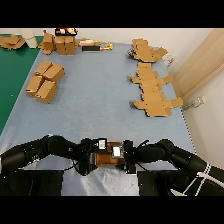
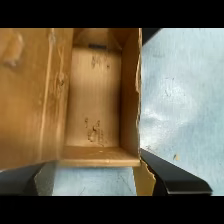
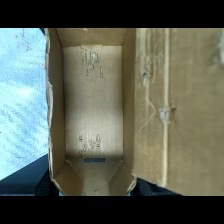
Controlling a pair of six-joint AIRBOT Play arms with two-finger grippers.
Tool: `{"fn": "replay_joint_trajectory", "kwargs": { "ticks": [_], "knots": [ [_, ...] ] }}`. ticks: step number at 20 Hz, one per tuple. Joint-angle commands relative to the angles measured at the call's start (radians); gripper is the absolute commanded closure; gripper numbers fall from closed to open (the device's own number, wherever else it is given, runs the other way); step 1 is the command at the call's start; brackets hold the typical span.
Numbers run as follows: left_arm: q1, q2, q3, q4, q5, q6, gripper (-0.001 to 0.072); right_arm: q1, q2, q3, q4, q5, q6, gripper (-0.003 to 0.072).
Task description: Fold the box.
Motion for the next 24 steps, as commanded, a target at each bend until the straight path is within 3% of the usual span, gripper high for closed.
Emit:
{"fn": "replay_joint_trajectory", "kwargs": {
  "ticks": [1, 20, 22, 24],
  "knots": [
    [-0.016, -0.019, 0.010, -0.001, 0.005, -0.001, 0.0013, 0.000, 0.000, 0.001, 0.000, 0.000, 0.000, 0.0252],
    [-0.016, -0.078, 0.002, 0.025, 0.028, -0.035, 0.0017, 0.000, 0.000, 0.001, 0.000, 0.000, 0.000, 0.0252],
    [-0.016, -0.078, 0.002, 0.027, 0.025, -0.034, 0.0245, 0.000, 0.000, 0.001, 0.000, 0.000, 0.000, 0.0252],
    [-0.016, -0.078, 0.001, 0.027, 0.024, -0.034, 0.0245, 0.000, 0.000, 0.001, 0.000, 0.000, 0.000, 0.0252]
  ]
}}
